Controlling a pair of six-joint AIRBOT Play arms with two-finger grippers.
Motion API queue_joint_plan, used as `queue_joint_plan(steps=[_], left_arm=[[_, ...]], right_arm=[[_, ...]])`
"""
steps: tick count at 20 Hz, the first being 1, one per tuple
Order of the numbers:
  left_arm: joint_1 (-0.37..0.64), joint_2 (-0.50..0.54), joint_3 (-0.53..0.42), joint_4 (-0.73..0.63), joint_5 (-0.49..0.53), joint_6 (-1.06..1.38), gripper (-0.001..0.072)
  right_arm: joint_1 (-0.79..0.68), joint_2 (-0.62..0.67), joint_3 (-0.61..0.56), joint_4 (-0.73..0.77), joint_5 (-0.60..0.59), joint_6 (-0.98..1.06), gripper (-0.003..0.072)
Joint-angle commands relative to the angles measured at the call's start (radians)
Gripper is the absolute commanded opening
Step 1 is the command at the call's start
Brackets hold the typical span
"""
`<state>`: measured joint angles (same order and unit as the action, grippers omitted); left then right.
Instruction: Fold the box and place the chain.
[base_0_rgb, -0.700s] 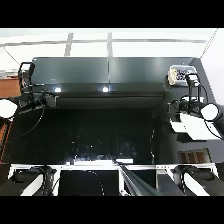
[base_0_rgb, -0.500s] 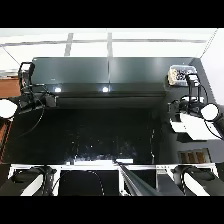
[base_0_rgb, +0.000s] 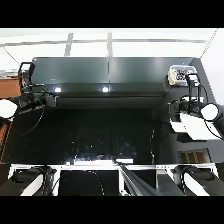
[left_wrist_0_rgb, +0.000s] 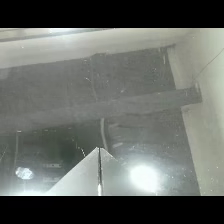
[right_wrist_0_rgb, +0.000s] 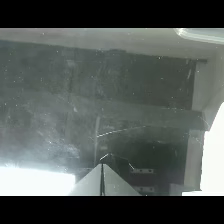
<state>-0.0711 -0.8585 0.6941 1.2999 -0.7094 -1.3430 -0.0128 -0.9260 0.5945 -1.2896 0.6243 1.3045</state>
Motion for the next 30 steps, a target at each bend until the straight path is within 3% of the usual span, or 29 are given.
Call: queue_joint_plan(steps=[1,6,10,11,12,13,14,16,19,22,26,30], left_arm=[[-0.001,-0.003,0.0,-0.003,0.028,0.0,0.0028],[-0.001,-0.022,0.0,-0.003,0.059,0.0,0.0028],[-0.002,-0.044,0.0,-0.048,0.106,0.0,0.0028],[-0.003,-0.055,0.0,-0.066,0.094,0.0,0.0028],[-0.002,-0.068,0.0,-0.067,0.069,0.0,0.0046],[-0.002,-0.079,0.0,-0.066,0.043,0.0,0.0288],[-0.001,-0.088,0.0,-0.066,0.013,0.0,0.0702],[0.0,-0.095,0.0,-0.049,-0.027,-0.021,0.0712],[-0.001,-0.095,0.0,-0.048,-0.083,-0.024,0.0708],[-0.001,-0.095,0.0,-0.047,-0.127,-0.023,0.0708],[-0.001,-0.098,0.0,-0.049,-0.131,-0.023,0.0708],[-0.001,-0.098,0.0,-0.056,-0.138,-0.024,0.0708]], right_arm=[[0.0,0.0,0.0,0.035,-0.064,0.001,0.0016],[0.0,0.0,0.0,0.09,-0.087,0.001,0.0016],[0.001,-0.002,0.0,0.274,-0.108,-0.008,0.0017],[0.0,-0.007,0.0,0.274,-0.15,-0.01,0.015],[-0.002,-0.01,0.0,0.255,-0.183,-0.01,0.0615],[-0.008,-0.011,0.003,0.211,-0.208,-0.01,0.0689],[-0.025,-0.011,0.013,0.143,-0.216,-0.01,0.0689],[-0.14,-0.016,0.045,-0.027,-0.253,0.011,0.0689],[-0.534,-0.101,0.153,-0.116,-0.231,0.108,0.0689],[-0.869,-0.269,0.357,-0.109,0.046,0.123,0.0688],[-1.062,-0.539,0.607,-0.027,0.555,-0.124,0.0688],[-1.029,-0.659,0.688,-0.014,0.677,-0.28,0.0688]])
